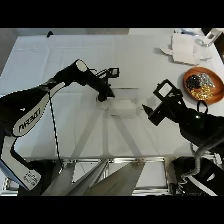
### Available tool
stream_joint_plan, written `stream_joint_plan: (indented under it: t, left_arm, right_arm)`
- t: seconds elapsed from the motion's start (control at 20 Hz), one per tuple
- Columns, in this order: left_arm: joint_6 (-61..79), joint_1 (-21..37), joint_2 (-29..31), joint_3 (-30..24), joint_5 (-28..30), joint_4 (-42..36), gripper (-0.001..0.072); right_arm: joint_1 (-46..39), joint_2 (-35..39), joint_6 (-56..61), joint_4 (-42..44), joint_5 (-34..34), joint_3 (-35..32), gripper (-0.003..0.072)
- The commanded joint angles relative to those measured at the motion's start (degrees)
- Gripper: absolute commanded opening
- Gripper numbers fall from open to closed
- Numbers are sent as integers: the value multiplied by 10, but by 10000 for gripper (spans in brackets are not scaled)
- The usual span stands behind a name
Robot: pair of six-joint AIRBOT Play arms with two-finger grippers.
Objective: Fold the box and place the chain.
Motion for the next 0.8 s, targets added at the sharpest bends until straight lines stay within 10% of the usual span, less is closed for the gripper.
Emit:
stream_joint_plan:
  t: [0.0, 0.45, 0.75]
  left_arm:
    - [0, 0, 0, 0, 0, 0, 10]
    - [0, 0, 0, 0, 0, 0, 10]
    - [0, 0, 0, 0, 0, 0, 10]
  right_arm:
    - [-30, -71, -118, 106, -30, 0, 653]
    - [-31, -136, -125, 94, -16, -1, 655]
    - [-68, -135, -349, 197, 49, -11, 655]
